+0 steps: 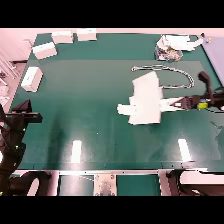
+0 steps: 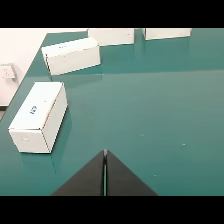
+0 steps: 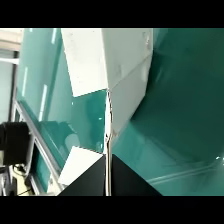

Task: Fold the box and place the chain.

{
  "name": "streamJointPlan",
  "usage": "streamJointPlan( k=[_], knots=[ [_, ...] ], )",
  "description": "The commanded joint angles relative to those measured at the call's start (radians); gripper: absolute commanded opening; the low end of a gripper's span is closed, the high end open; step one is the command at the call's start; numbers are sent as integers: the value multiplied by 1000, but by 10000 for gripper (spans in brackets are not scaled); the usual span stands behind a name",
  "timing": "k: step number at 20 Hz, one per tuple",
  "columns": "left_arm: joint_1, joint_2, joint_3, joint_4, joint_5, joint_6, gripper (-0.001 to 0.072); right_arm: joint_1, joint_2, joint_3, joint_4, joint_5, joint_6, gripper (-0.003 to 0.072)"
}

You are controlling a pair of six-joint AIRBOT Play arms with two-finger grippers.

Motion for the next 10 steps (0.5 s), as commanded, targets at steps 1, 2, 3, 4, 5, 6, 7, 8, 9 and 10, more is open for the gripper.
streamJointPlan(
  k=[1, 2, 3, 4, 5, 6, 7, 8, 9, 10],
  knots=[
    [0, 1, 0, 0, 0, 0, 20, 233, 36, -35, 42, -283, 131, 5],
    [0, 1, 0, 0, 0, 0, 20, 301, 36, -35, 42, -382, 177, 5],
    [0, 1, 0, 0, 0, 0, 21, 356, 36, -35, 42, -459, 207, 5],
    [0, 1, 0, 0, 0, 0, 20, 408, 36, -35, 42, -532, 224, 5],
    [0, 1, 0, 0, 1, 0, 20, 452, 36, -35, 45, -590, 250, 5],
    [0, 1, 0, 0, 0, 0, 20, 495, 35, -35, 45, -645, 260, 5],
    [0, 1, 0, 0, 0, 0, 20, 528, 32, -35, 42, -682, 260, 5],
    [0, 1, 0, 0, 0, 0, 20, 557, 24, -35, 42, -711, 259, 5],
    [0, 1, 0, 0, 0, 0, 21, 576, 13, -35, 43, -726, 252, 5],
    [0, 1, 0, 0, -5, 0, 21, 590, -3, -35, 42, -726, 241, 5]
  ],
)
